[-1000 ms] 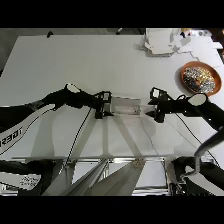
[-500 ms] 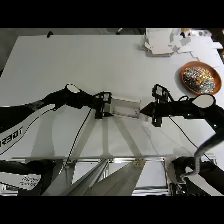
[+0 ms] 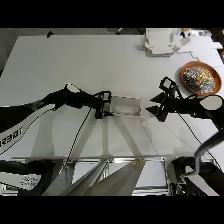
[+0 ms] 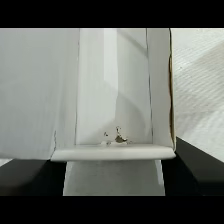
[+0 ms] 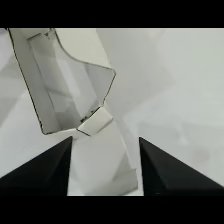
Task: Fold the box and place the chain.
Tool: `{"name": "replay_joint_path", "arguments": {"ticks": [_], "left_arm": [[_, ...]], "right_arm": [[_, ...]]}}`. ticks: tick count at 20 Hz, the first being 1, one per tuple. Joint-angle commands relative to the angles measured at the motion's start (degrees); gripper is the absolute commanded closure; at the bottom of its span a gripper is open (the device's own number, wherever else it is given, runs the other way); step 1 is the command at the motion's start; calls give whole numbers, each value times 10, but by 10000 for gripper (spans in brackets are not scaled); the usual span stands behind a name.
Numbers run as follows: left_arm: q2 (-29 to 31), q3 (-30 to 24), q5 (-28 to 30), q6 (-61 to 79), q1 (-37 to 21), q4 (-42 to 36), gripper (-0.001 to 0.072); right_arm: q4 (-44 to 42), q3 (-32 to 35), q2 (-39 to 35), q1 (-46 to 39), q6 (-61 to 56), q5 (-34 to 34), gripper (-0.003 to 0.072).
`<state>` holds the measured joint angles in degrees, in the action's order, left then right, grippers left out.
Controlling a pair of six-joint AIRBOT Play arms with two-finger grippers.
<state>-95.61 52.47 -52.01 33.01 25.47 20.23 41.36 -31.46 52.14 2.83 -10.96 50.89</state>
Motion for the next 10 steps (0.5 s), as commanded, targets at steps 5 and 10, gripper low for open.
{"name": "replay_joint_path", "arguments": {"ticks": [5, 10], "left_arm": [[0, 0, -1, 1, 0, 1, 501], [0, 0, -1, 1, 0, 1, 501]], "right_arm": [[-103, 0, 1, 79, 87, 62, 668], [-204, 0, 61, 153, 93, -152, 668]]}}
